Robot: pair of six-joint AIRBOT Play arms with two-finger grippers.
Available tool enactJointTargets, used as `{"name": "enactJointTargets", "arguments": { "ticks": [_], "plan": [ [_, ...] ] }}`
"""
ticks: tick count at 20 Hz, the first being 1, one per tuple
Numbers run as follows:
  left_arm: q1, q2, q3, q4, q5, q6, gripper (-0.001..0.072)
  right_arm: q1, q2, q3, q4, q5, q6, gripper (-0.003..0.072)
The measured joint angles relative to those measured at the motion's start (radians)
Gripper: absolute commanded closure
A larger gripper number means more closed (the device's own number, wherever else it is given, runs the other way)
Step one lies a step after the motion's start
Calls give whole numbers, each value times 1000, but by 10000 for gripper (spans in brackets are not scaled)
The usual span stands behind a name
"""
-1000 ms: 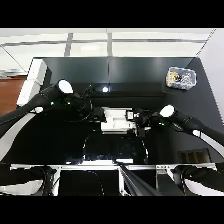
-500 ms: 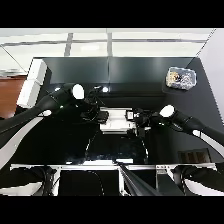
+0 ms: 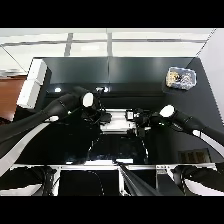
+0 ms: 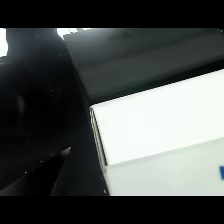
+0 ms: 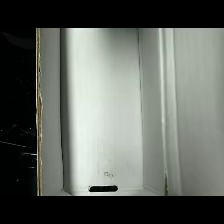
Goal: Fold the box and place the chain.
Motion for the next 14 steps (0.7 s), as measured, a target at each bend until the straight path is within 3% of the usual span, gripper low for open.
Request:
{"name": "enactJointTargets", "arguments": {
  "ticks": [1, 2, 6, 14],
  "plan": [
    [-21, 0, 6, 42, 2, -44, 416, 0, 0, 0, 0, 0, 0, 540],
    [-38, 0, 11, 74, 6, -84, 437, 0, 0, 0, 0, 0, 0, 541],
    [-81, -5, 24, 128, 19, -213, 431, 0, 0, 0, 0, 0, 0, 540],
    [-91, -34, 27, 84, -16, -331, 415, 0, 0, 0, 0, 0, 0, 541]
  ]
}}
